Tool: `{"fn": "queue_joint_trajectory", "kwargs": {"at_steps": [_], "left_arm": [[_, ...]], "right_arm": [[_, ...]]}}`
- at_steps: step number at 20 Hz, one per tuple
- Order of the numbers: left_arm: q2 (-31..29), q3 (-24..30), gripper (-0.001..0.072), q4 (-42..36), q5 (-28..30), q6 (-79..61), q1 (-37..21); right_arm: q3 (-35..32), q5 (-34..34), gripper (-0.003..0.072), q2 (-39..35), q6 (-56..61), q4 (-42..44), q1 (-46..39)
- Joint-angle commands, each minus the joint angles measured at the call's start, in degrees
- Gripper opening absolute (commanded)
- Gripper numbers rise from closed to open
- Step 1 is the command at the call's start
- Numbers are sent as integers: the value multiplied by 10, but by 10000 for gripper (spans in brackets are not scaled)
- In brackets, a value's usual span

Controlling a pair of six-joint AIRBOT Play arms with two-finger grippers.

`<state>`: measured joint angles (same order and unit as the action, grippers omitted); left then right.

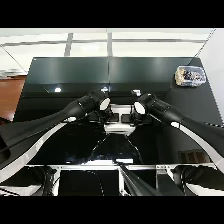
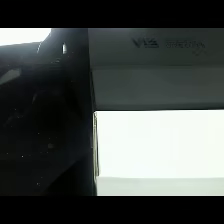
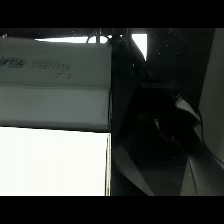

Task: Fold the box and place the chain.

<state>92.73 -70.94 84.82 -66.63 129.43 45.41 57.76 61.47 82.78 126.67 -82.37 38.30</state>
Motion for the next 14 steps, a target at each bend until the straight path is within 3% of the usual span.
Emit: {"fn": "queue_joint_trajectory", "kwargs": {"at_steps": [1,2,6,10,14], "left_arm": [[0,0,29,0,1,0,0],[0,0,29,-1,1,0,0],[0,0,29,0,1,0,0],[0,0,29,0,2,0,0],[0,0,29,0,2,0,0]], "right_arm": [[3,-3,171,-1,2,2,0],[5,-3,291,-3,2,-2,0],[8,7,291,-48,-31,-7,0],[8,50,288,-174,-64,-62,0],[3,104,285,-275,-75,-352,-25]]}}
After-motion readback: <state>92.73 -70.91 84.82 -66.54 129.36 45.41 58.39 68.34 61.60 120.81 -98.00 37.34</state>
